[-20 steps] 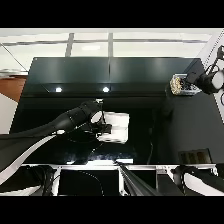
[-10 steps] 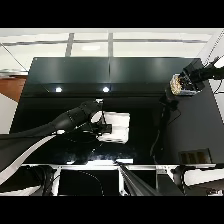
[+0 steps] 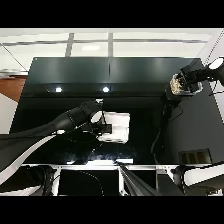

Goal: Fold the box and place the chain.

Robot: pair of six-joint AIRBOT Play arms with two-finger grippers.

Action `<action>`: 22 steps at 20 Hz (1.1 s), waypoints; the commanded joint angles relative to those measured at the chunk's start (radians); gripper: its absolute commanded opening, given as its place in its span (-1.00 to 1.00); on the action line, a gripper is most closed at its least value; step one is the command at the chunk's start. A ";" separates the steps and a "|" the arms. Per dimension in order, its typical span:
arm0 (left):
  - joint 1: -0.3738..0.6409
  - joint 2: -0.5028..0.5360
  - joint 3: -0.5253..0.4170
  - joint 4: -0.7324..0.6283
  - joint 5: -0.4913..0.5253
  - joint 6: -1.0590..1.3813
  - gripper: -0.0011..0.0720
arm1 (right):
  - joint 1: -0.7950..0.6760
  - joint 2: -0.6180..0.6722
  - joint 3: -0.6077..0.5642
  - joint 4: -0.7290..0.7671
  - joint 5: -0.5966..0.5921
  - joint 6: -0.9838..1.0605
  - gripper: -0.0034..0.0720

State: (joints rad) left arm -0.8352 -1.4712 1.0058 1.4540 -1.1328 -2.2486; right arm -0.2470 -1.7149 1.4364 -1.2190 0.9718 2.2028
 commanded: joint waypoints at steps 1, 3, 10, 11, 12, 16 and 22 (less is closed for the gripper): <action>0.001 0.000 0.000 0.003 -0.002 0.001 -0.88 | 0.002 -0.024 0.001 0.022 -0.027 0.004 0.47; 0.000 0.000 0.000 0.003 -0.002 0.001 -0.88 | 0.002 -0.034 0.001 0.026 -0.027 -0.032 0.01; -0.001 0.000 0.000 0.003 0.001 0.001 -0.88 | -0.018 0.014 0.098 0.063 0.118 -0.338 -0.80; -0.001 0.000 0.000 0.003 0.004 0.000 -0.88 | -0.021 0.040 0.114 0.064 0.143 -0.400 -0.80; -0.001 0.000 0.000 0.003 0.007 0.001 -0.88 | -0.023 0.075 0.128 0.064 0.165 -0.459 -0.80; -0.001 0.000 0.000 0.003 0.014 0.001 -0.88 | -0.023 0.273 0.167 0.079 0.177 -0.597 -0.80; -0.001 -0.004 0.000 0.004 0.034 0.001 -0.88 | -0.023 0.521 0.308 0.246 0.278 -0.700 -0.80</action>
State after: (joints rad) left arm -0.8360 -1.4723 1.0054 1.4555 -1.1175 -2.2475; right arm -0.2695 -1.3003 1.6829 -1.0580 1.1854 1.5715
